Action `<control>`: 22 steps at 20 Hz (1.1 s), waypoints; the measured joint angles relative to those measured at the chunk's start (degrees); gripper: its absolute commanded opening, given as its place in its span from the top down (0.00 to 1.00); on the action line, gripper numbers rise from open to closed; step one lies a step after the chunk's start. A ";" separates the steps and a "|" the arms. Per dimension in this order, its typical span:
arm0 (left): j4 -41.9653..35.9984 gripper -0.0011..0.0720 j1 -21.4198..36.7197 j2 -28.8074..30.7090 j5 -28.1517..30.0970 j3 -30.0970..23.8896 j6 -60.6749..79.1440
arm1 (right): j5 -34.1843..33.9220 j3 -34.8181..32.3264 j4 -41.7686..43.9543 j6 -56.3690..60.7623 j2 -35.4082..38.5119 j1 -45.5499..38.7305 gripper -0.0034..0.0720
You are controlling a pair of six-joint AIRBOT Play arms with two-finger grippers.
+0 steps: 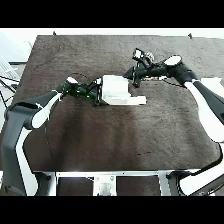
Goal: Fold the box and place the chain.
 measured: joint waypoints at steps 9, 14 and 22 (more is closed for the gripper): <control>0.00 0.59 -0.02 0.00 0.04 0.00 0.00 | 0.61 -11.28 -12.72 -0.35 7.30 -4.20 0.15; -0.02 0.59 -0.02 0.00 0.04 0.00 -0.02 | 1.05 -12.28 -14.40 -0.98 4.61 -3.56 0.15; -0.02 0.59 -0.02 0.00 0.04 0.00 -0.02 | 2.05 -12.48 -14.84 -1.75 0.52 -1.77 0.22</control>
